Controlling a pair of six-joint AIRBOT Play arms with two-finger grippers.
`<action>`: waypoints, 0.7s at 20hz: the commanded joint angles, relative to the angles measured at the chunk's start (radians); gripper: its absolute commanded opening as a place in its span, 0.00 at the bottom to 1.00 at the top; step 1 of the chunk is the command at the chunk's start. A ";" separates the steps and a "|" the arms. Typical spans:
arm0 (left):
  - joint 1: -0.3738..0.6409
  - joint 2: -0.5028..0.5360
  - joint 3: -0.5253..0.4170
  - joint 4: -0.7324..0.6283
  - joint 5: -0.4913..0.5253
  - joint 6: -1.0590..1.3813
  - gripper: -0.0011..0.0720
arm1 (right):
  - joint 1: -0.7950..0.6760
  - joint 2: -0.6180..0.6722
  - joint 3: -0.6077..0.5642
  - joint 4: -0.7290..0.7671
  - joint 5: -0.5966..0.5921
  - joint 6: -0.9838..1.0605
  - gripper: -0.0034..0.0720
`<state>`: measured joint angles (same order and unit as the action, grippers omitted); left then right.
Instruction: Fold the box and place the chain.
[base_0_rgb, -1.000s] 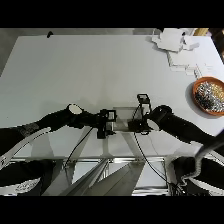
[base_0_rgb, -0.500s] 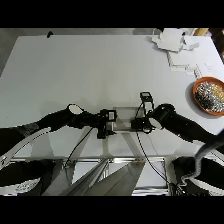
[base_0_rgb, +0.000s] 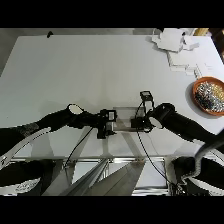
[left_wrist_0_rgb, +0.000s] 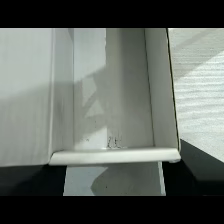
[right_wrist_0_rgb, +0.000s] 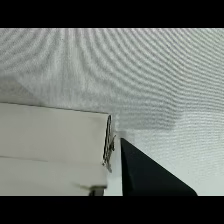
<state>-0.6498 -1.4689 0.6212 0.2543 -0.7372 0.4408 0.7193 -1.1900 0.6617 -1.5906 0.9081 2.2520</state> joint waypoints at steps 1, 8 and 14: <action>0.000 0.000 0.000 0.000 0.000 0.000 0.47 | 0.000 -0.001 -0.001 0.004 -0.010 0.000 0.23; 0.000 0.000 0.000 0.000 0.000 0.000 0.47 | 0.006 0.021 -0.001 0.044 0.016 -0.074 0.34; 0.000 0.000 0.000 0.000 0.000 0.000 0.47 | 0.006 0.309 -0.001 0.018 0.068 -0.430 0.43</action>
<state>-0.6498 -1.4689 0.6212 0.2554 -0.7372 0.4419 0.7242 -1.0149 0.6609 -1.5562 0.9478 1.9999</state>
